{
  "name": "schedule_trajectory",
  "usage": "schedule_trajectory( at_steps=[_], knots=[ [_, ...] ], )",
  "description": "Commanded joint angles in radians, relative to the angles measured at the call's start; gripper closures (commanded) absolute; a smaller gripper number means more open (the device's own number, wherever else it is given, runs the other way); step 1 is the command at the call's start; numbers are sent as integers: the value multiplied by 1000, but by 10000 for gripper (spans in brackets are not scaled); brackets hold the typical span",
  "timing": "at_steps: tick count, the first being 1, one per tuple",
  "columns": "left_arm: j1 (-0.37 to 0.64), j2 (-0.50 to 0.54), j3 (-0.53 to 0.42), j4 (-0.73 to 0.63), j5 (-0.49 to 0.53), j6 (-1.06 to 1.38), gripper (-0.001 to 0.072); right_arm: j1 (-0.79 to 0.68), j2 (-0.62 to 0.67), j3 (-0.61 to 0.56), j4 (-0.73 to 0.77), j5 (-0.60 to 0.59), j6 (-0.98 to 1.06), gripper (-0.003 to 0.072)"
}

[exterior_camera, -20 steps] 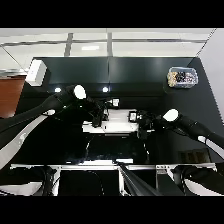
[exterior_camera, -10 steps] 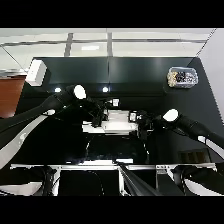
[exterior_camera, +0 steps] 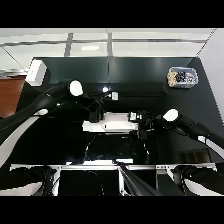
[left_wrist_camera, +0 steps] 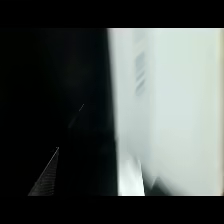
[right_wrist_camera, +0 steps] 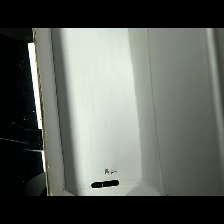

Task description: Fold the box and place the chain.

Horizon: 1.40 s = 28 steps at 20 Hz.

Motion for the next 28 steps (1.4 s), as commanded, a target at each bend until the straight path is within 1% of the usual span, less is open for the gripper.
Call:
schedule_trajectory(
  at_steps=[1, 2, 3, 4, 5, 6, 7, 9, 10, 11, 12, 13, 15, 17, 18, 20, 21, 23, 25, 26, 28],
  knots=[
    [16, 90, 11, 240, -105, -267, 124, 1, 0, -1, 1, 4, 1, 258],
    [33, 111, 11, 236, -142, -363, 128, 0, 0, -1, 0, 3, 1, 258],
    [54, 128, 11, 225, -192, -458, 171, 1, 0, -1, 0, 4, 1, 258],
    [75, 137, 11, 200, -256, -510, 389, 1, 0, -1, 1, 4, 1, 258],
    [105, 140, 9, 121, -349, -505, 669, 1, 0, -1, 1, 4, 1, 258],
    [134, 140, -5, 1, -424, -474, 685, 1, 0, -1, 1, 5, 1, 258],
    [161, 144, -40, -150, -461, -454, 685, 1, 0, -1, 1, 5, 1, 258],
    [181, 158, -145, -441, -460, -355, 686, 1, 0, -1, 1, 6, 1, 258],
    [179, 159, -196, -566, -433, -288, 687, 1, 0, -1, 1, 6, 1, 258],
    [172, 158, -250, -685, -371, -235, 686, 1, 0, -1, 1, 5, 1, 258],
    [165, 158, -295, -769, -290, -184, 686, 1, 0, -1, 1, 5, 1, 258],
    [158, 157, -326, -816, -207, -145, 686, 1, 0, -1, 1, 5, 1, 258],
    [147, 148, -346, -833, -12, -111, 685, 1, 0, -1, 1, 5, 1, 257],
    [147, 128, -340, -856, 140, -96, 685, 1, 0, -1, 1, 5, 1, 258],
    [147, 115, -326, -844, 202, -97, 685, 1, 0, -1, 1, 5, 1, 258],
    [138, 92, -285, -760, 307, -128, 685, 1, 0, -1, 1, 5, 1, 258],
    [129, 82, -262, -726, 341, -134, 685, 1, 0, -1, 1, 5, 1, 258],
    [119, 48, -210, -636, 340, -160, 685, 1, 0, -1, 1, 5, 1, 258],
    [113, 3, -179, -536, 307, -242, 685, 1, 0, -1, 1, 5, 1, 258],
    [113, -20, -174, -510, 276, -261, 685, 1, 0, -1, 1, 5, 1, 258],
    [112, -59, -175, -510, 187, -261, 685, 1, 0, -1, 1, 5, 1, 258]
  ],
)
